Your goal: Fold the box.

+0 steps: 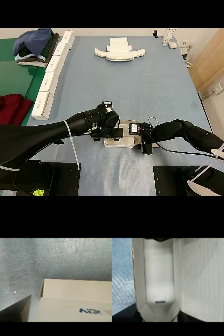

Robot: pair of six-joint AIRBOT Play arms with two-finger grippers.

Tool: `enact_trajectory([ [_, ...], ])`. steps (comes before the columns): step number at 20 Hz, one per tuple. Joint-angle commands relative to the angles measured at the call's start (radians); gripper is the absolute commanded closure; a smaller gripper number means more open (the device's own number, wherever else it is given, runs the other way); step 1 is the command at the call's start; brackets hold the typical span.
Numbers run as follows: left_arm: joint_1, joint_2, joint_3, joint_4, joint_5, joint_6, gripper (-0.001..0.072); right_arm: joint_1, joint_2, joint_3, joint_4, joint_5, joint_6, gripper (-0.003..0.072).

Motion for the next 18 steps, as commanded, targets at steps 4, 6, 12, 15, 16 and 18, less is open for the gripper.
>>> enact_trajectory([
  [4,-0.001,0.000,-0.002,0.015,-0.001,-0.003,0.0123,0.000,0.001,0.000,0.000,0.000,0.000,0.0177],
  [6,-0.011,0.000,-0.009,0.027,0.006,-0.007,0.0124,0.000,0.001,0.000,0.000,0.000,0.000,0.0177],
  [12,-0.085,0.000,-0.010,0.143,0.029,-0.097,0.0504,0.000,0.001,0.000,0.000,0.000,0.000,0.0177],
  [15,-0.094,0.000,-0.010,0.150,0.038,-0.098,0.0505,0.000,0.001,0.000,0.000,0.000,0.000,0.0177],
  [16,-0.094,0.000,-0.010,0.151,0.036,-0.098,0.0524,0.000,0.001,0.000,0.000,0.000,0.000,0.0177],
  [18,-0.094,0.000,-0.010,0.158,0.032,-0.100,0.0694,0.000,0.001,0.000,0.000,0.000,0.000,0.0177],
])
